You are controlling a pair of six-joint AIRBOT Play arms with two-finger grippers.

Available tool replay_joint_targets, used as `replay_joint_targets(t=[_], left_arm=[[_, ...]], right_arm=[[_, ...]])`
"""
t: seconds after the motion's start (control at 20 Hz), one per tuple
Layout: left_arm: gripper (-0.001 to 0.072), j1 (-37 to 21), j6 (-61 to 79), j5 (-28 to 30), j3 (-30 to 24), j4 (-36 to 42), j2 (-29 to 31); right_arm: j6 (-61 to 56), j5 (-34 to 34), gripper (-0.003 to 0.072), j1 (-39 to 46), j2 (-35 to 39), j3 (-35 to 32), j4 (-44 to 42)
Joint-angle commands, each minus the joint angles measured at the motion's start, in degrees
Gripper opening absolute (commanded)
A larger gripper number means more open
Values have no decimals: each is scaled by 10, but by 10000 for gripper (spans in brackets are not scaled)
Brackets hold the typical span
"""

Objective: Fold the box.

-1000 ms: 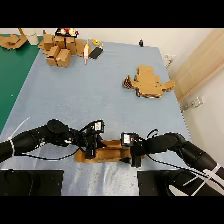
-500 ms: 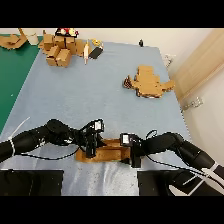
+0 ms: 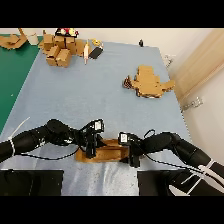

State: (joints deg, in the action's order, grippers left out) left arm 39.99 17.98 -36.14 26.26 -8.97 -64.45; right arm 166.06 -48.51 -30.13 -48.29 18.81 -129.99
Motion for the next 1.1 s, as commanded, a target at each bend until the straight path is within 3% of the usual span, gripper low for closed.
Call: replay_joint_targets(t=[0.0, 0.1, 0.2, 0.4, 0.5, 1.05], left_arm=[[13, 0, 0, 0, 0, 0, 0], [13, 0, 0, 0, 0, 0, 0], [13, 0, 0, 0, 0, 0, 0], [13, 0, 0, 0, 0, 0, 0], [13, 0, 0, 0, 0, 0, 0], [13, 0, 0, 0, 0, 0, 0]], right_arm=[[0, 2, 694, -9, -3, -2, 1], [0, 18, 691, -24, -3, -7, 2], [0, 33, 615, -35, -3, -16, 10], [0, 46, 600, -35, 4, -18, 10], [0, 46, 533, -35, 8, -18, 11], [0, 44, 527, -36, 9, -26, 12]])
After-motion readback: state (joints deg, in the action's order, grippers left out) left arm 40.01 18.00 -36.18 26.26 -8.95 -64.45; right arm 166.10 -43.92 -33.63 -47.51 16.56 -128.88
